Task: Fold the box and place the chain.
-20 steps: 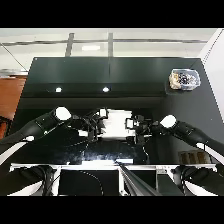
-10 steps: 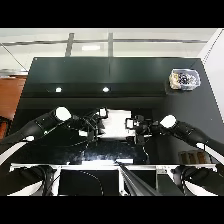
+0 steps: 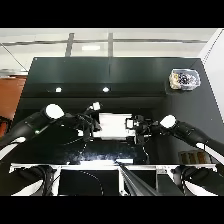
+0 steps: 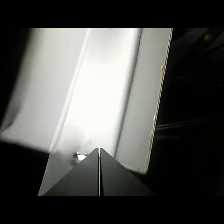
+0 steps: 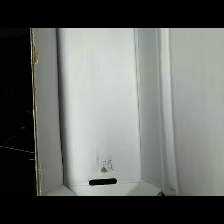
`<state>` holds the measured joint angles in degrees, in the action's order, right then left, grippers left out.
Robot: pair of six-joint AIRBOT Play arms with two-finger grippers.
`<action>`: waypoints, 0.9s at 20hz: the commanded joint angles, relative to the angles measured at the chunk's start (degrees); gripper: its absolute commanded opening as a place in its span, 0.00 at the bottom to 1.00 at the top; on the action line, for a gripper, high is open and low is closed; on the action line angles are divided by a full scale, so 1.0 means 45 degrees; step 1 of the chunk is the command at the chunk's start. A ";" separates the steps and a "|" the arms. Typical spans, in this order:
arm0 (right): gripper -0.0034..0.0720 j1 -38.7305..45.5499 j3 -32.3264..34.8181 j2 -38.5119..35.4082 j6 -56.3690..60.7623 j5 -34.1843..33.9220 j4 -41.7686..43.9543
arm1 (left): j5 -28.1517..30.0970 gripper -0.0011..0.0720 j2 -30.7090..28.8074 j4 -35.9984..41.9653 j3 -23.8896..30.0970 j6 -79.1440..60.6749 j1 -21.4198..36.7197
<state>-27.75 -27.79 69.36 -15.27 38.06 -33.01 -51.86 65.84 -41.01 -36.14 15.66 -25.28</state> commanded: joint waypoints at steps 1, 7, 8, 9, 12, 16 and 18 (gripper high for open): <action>0.76 0.0000 0.0010 0.0010 0.0005 0.0005 -0.0005 | -0.1773 0.05 -0.1180 -0.0763 0.0005 0.1724 0.1812; 0.76 0.0000 0.0005 0.0015 0.0005 0.0000 -0.0005 | -0.4789 0.05 -0.1506 -0.1389 0.0282 0.7349 0.6688; 0.76 0.0000 0.0005 0.0015 0.0005 0.0000 -0.0005 | -0.4886 0.05 -0.1433 -0.1632 0.0491 0.7713 0.7281; 0.76 0.0000 0.0005 0.0015 0.0005 0.0000 -0.0005 | -0.4682 0.05 -0.1365 -0.1617 0.0801 0.8582 0.7723; 0.76 0.0000 0.0005 0.0015 0.0005 0.0000 -0.0005 | -0.3371 0.05 -0.1030 -0.1209 0.1933 1.1239 0.8315; 0.76 0.0000 0.0005 0.0015 0.0005 0.0000 -0.0005 | -0.3303 0.05 0.0010 0.0170 0.2574 1.0263 0.8233; 0.76 0.0000 0.0010 0.0015 0.0005 0.0000 -0.0005 | -0.3089 0.05 0.0699 0.0665 0.2579 0.9802 0.7766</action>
<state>-27.75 -27.79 69.41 -15.25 38.04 -33.04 -66.78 65.49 -42.09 -25.65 61.01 10.61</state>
